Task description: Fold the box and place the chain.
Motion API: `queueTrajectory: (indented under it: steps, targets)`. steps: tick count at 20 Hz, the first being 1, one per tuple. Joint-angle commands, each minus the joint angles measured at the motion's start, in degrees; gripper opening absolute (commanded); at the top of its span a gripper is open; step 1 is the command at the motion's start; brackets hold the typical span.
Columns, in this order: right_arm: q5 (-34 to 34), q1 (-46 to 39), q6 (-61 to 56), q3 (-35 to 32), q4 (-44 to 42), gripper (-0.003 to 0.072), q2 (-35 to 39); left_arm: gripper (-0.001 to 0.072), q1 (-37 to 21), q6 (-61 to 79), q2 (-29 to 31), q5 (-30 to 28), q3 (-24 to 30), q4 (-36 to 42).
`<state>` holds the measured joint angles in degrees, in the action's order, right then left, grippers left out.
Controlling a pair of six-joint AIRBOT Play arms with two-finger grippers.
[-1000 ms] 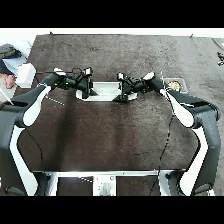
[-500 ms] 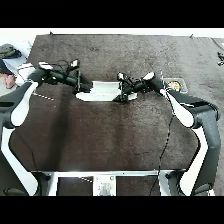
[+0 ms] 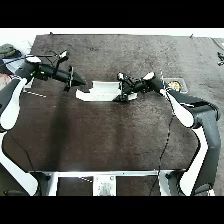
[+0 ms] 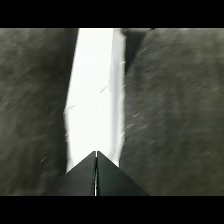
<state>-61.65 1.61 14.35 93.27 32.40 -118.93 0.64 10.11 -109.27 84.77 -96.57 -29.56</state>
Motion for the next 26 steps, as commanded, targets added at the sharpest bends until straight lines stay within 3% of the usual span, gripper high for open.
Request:
queueTrajectory:
  steps: [1, 6, 11, 16, 19, 26]
  targets:
    - [-0.02, -0.02, -0.02, -0.02, -0.11, 0.0393, 0.0, 0.0009, 2.93, -1.79, 0.31, 0.5, 0.17, -0.59]
    - [-0.04, -0.02, -0.02, -0.02, -0.11, 0.0393, 0.0, 0.0009, 7.39, -4.24, 0.26, -12.96, 3.52, -1.07]
    - [-0.02, -0.02, -0.02, -0.02, -0.11, 0.0393, 0.0, 0.0009, 9.88, -8.39, 0.2, -20.26, 5.81, -0.66]
    - [-0.02, -0.02, -0.02, -0.02, -0.13, 0.0393, 0.0, 0.0009, 10.38, -8.59, 0.2, -28.0, 5.79, 7.15]
    - [-0.02, -0.02, -0.02, -0.02, -0.11, 0.0393, 0.0, 0.001, 10.36, -8.61, 0.15, -32.68, 5.81, 7.34]
    - [-0.02, -0.02, -0.02, -0.02, -0.11, 0.0393, 0.0, 0.001, 10.38, -9.16, -1.79, -34.8, 5.99, 7.32]
